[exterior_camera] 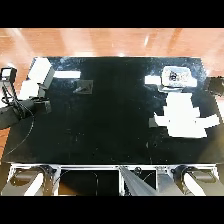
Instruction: Fold the box and place the chain.
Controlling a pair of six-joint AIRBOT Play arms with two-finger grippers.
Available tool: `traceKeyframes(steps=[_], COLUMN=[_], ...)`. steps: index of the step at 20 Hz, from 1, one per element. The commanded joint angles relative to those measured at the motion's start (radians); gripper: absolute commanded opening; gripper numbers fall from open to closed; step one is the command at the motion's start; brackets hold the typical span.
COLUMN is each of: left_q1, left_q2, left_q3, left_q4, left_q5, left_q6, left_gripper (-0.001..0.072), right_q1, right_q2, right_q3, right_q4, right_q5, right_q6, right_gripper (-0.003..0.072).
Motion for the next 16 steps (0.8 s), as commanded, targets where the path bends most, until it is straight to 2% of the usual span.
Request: traceKeyframes(steps=[1, 16], left_q1=[0.000, 0.000], left_q2=[-0.001, -0.008], left_q3=[0.000, -0.001], left_q4=[0.000, 0.000], left_q5=[0.000, -0.005], left_q6=[0.000, 0.000], left_gripper=[0.0028, 0.0028], right_q1=[0.000, 0.000], right_q2=[0.000, 0.000], right_q3=[0.000, 0.000], right_q4=[0.000, 0.000], right_q5=[0.000, -0.029], right_q6=[0.000, 0.000], right_gripper=[0.0030, 0.0030])
